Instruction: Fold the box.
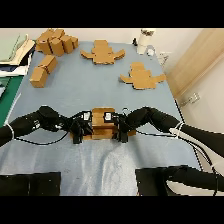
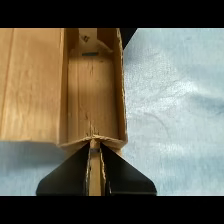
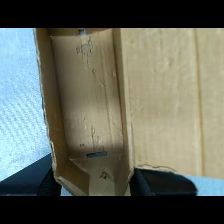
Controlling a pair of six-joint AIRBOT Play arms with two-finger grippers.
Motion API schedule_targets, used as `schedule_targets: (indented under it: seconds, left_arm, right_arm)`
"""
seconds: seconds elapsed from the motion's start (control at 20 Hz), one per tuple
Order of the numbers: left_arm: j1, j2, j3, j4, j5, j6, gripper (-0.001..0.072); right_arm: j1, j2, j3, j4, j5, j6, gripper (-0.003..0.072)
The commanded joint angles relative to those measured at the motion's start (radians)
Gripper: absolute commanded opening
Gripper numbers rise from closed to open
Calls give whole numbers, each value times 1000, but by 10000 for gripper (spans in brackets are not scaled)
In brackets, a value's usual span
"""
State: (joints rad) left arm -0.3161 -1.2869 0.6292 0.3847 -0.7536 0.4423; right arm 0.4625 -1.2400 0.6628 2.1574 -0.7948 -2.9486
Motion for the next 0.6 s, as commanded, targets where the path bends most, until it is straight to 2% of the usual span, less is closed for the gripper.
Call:
schedule_targets:
  seconds: [0.0, 0.15, 0.2, 0.25, 0.3, 0.5, 0.55]
  left_arm:
    - [-26, -10, -1, -102, 7, 77, 105]
    - [-39, -35, 0, -114, 3, 81, 118]
    - [-39, -35, 0, -116, 5, 81, 154]
    - [-39, -35, -1, -116, 3, 81, 326]
    - [-39, -35, -1, -116, 1, 81, 461]
    - [-39, -35, -1, -116, -1, 81, 484]
    - [-39, -35, -1, -116, -1, 80, 551]
  right_arm:
    - [0, 0, 0, 0, 0, 1, 458]
    - [0, 0, 0, 0, 0, 0, 458]
    - [0, 0, 0, 0, 0, 0, 458]
    - [0, 0, 0, 0, 0, 0, 458]
    - [0, 0, 0, 0, 0, 0, 458]
    - [0, 0, 0, 0, 0, 0, 458]
    - [0, 0, 0, 0, 0, 0, 458]
